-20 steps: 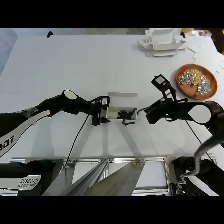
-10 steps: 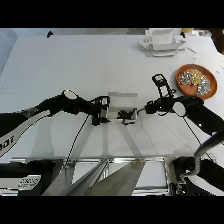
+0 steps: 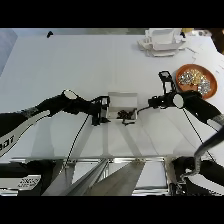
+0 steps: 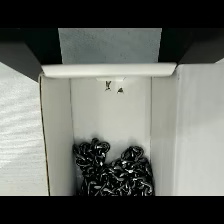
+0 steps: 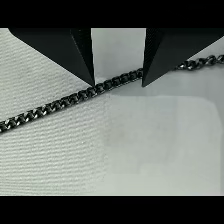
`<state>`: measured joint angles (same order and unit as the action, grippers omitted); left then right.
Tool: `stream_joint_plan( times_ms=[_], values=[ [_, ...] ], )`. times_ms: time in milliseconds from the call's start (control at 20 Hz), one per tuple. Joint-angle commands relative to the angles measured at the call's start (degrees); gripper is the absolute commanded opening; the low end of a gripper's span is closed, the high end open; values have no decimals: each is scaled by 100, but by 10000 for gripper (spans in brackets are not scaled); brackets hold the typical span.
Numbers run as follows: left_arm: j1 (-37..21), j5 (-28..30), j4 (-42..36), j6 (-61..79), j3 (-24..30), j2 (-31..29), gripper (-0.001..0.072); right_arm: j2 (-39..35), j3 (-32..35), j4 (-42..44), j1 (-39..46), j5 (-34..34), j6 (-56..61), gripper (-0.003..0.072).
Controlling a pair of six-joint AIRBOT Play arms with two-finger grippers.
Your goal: Fold the box and place the chain.
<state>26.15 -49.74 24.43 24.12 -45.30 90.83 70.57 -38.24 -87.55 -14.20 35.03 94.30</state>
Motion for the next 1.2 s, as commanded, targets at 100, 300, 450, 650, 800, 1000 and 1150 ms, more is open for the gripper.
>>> stream_joint_plan(
  times_ms=[100, 300, 450, 650, 800, 1000, 1150],
  values=[
    [0, 0, 2, 0, 4, 0, 71, 339, -33, -13, 39, 177, 15, 293],
    [0, 0, 2, 0, 4, 0, 71, 332, -33, -13, 39, 247, -179, 12],
    [0, 0, 2, 0, 4, 0, 71, 111, -33, -35, 39, 258, -184, 15],
    [0, 0, 2, 0, 4, 0, 71, -870, -33, -50, 31, 372, -313, 15],
    [0, -2, 0, 0, 4, 0, 71, -1875, -33, 37, -264, 514, -479, 15],
    [0, 0, 0, 0, 4, 0, 71, -2946, -33, 1132, -1014, 481, -1419, 15],
    [0, 0, 2, 0, 4, 0, 71, -3335, -33, 1779, -1475, 177, -1543, 15]
  ],
)
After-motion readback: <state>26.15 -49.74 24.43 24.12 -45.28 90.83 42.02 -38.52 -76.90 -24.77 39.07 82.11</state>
